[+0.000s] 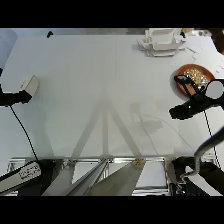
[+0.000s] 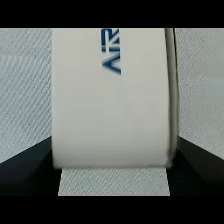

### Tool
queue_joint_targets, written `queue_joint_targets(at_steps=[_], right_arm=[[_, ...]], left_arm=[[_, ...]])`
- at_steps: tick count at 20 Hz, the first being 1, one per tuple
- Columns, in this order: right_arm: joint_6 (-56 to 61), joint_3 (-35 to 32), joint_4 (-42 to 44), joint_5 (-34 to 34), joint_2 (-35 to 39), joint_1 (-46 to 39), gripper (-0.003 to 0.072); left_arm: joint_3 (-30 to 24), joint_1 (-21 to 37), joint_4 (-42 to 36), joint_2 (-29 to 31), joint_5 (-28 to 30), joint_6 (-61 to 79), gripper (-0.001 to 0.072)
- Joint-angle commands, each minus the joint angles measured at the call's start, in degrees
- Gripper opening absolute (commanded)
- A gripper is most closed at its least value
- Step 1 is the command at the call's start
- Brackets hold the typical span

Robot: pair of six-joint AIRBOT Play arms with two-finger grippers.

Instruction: Fold the box and place the chain.

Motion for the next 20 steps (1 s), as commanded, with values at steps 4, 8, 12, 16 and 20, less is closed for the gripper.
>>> queue_joint_targets(at_steps=[4, 8, 12, 16, 20], right_arm=[[0.0, 0.1, 0.0, 0.0, 0.0, 0.0, 0.0016], [0.0, 0.1, 0.0, 0.0, 0.0, 0.0, 0.0016], [0.0, 0.1, 0.0, 0.0, 0.0, 0.0, 0.0016], [0.0, 0.1, 0.0, 0.0, 0.0, 0.0, 0.0016], [0.0, 0.1, 0.0, 0.0, 0.0, 0.0, 0.0016]], left_arm=[[0.0, 0.0, 2.5, 0.5, -1.2, 0.2, 0.0699], [0.0, -0.1, 2.8, 5.2, -1.2, 0.2, 0.0698], [0.0, -4.1, 2.8, 13.4, -2.1, 0.2, 0.0697], [0.0, -12.4, 2.1, 20.3, -7.6, -0.1, 0.0696], [0.0, -20.3, 2.2, 21.2, -19.3, -2.1, 0.0665]])
